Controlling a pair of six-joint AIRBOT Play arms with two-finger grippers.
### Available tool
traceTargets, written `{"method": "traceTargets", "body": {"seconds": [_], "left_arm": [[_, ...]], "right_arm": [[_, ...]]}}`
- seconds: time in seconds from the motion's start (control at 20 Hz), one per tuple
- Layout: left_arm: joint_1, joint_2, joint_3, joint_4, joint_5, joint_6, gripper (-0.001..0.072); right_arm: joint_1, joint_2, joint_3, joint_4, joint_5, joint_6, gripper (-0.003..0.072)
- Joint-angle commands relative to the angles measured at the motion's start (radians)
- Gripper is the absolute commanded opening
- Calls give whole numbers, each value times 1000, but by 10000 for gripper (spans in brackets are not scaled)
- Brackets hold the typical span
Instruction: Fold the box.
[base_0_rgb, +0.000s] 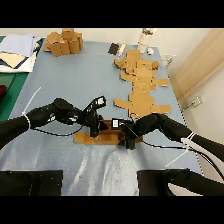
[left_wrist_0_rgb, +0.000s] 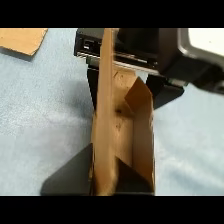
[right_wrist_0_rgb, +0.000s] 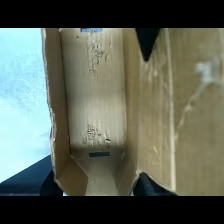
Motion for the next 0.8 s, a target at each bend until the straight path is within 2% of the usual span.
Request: {"method": "traceTargets", "body": {"seconds": [0.0,0.05,0.35,0.4,0.5,0.6,0.75], "left_arm": [[14,12,1,98,-6,-180,599],[21,28,1,142,-19,-254,632],[56,194,2,489,-187,-646,628],[56,213,2,518,-226,-721,607],[53,225,1,518,-348,-900,17],[19,215,-11,481,-396,-1080,12],[-66,201,-26,369,-296,-1144,12]], "right_arm": [[-1,0,0,-8,10,3,499],[-1,1,0,-8,10,2,500],[-1,0,0,-10,11,3,500],[-1,0,0,-10,13,2,500],[-1,0,0,-11,13,2,499],[-1,0,0,-12,13,2,500],[-1,1,0,-12,10,2,500]]}}
